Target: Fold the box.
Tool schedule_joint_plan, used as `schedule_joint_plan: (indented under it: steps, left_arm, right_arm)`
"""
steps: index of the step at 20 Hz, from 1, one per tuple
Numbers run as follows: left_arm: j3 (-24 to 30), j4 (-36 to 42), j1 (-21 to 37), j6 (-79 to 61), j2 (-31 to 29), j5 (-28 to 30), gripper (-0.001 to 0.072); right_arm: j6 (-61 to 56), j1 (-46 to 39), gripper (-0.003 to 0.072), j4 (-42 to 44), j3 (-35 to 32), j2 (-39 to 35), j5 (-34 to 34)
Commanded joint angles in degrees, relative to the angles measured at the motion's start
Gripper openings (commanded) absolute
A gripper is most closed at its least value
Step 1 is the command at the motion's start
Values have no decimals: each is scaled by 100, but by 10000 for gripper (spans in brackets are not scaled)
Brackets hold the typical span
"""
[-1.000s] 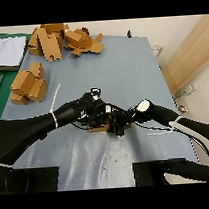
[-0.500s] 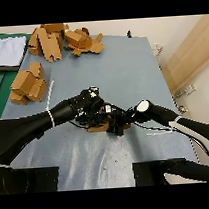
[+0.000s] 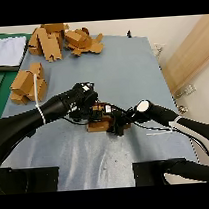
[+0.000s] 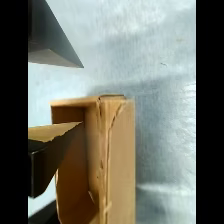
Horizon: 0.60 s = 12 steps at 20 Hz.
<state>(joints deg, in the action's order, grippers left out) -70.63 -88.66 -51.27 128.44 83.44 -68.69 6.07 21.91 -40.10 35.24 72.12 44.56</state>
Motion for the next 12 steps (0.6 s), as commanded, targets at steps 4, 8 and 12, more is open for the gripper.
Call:
schedule_joint_plan:
  steps: [4,8,12]
  left_arm:
    - [-2,-39,101,-313,-190,-216,489]
    - [-2,-299,101,-328,-411,-227,489]
    - [-2,-997,101,-354,-750,-411,337]
  right_arm:
    - [2,-4,444,-2,2,-4,2]
    - [2,-4,444,-15,2,-4,2]
    - [0,-4,444,-17,4,-4,4]
